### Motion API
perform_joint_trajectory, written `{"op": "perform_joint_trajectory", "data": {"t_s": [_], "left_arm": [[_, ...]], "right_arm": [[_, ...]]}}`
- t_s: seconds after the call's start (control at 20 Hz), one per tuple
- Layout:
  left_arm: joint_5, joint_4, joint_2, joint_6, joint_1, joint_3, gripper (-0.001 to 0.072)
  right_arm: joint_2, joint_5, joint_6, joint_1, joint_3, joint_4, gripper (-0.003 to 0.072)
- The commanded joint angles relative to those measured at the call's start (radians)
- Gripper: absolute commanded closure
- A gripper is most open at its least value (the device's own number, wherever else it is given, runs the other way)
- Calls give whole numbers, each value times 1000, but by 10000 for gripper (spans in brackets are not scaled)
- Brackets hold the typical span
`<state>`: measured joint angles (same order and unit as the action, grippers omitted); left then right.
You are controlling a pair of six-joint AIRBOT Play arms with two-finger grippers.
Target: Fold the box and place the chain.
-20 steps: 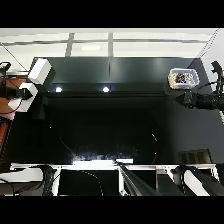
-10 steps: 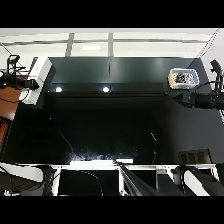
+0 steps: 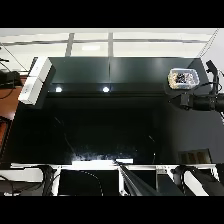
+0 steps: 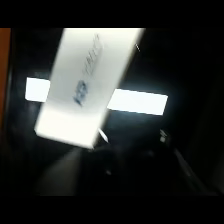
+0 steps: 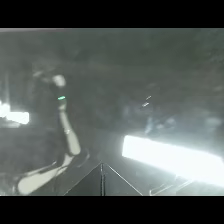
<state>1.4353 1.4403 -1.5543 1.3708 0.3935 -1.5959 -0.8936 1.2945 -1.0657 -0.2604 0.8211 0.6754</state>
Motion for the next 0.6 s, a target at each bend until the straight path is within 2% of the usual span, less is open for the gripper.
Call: {"op": "perform_joint_trajectory", "data": {"t_s": [0.0, 0.05, 0.15, 0.3, 0.35, 0.45, 0.55], "left_arm": [[173, -125, 149, 98, -33, 22, 684], [132, -139, 215, 103, -59, 67, 684], [-56, -158, 398, 97, -139, 228, 685], [-417, -159, 741, 66, -328, 583, 685], [-510, -163, 851, 66, -400, 713, 685], [-621, -163, 1013, 66, -522, 925, 685], [-645, -163, 1120, 77, -608, 1077, 684]], "right_arm": [[79, 60, -1, 1, 1, -9, 672], [119, 58, -1, 1, 1, -3, 671], [193, 45, -32, 1, 0, 71, 672], [285, 11, -64, 1, 0, 234, 673], [314, -41, -78, 1, -8, 280, 673], [349, -159, -91, 1, -48, 307, 673], [349, -200, -94, 1, -124, 274, 673]]}}
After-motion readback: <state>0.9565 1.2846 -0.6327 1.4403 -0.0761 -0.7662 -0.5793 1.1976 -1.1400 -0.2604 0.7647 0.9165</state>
